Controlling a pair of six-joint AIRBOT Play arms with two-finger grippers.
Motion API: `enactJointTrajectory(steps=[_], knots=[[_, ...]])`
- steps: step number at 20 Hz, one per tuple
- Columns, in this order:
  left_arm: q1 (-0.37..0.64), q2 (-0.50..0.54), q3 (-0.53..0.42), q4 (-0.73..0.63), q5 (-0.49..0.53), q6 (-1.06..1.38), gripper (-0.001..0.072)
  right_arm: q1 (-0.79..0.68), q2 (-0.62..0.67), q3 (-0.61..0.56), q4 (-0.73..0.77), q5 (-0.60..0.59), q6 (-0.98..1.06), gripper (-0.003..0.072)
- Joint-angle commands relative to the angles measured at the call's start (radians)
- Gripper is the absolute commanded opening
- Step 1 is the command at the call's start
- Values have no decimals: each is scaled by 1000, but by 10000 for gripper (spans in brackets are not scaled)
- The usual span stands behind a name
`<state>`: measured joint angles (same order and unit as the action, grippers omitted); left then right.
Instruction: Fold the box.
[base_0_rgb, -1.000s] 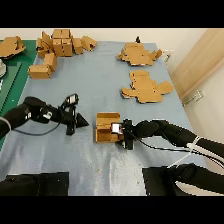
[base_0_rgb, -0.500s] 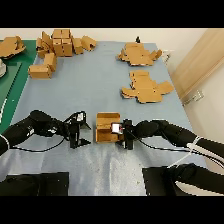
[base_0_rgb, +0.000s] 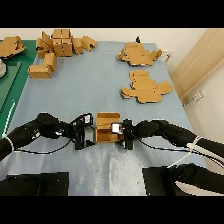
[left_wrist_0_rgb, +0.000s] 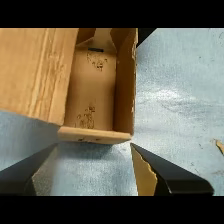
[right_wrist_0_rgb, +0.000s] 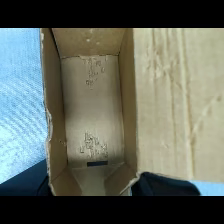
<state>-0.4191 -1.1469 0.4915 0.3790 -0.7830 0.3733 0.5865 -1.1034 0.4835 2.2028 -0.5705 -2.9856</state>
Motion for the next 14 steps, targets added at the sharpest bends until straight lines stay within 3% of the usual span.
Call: enactJointTrajectory(steps=[1, 14], knots=[[-49, -2, 0, -27, 51, -4, 708, 1, 0, -1, 1, -22, 0, 571], [-111, -66, 19, -85, 95, 33, 708, 1, 0, -1, 0, -40, 0, 571]])
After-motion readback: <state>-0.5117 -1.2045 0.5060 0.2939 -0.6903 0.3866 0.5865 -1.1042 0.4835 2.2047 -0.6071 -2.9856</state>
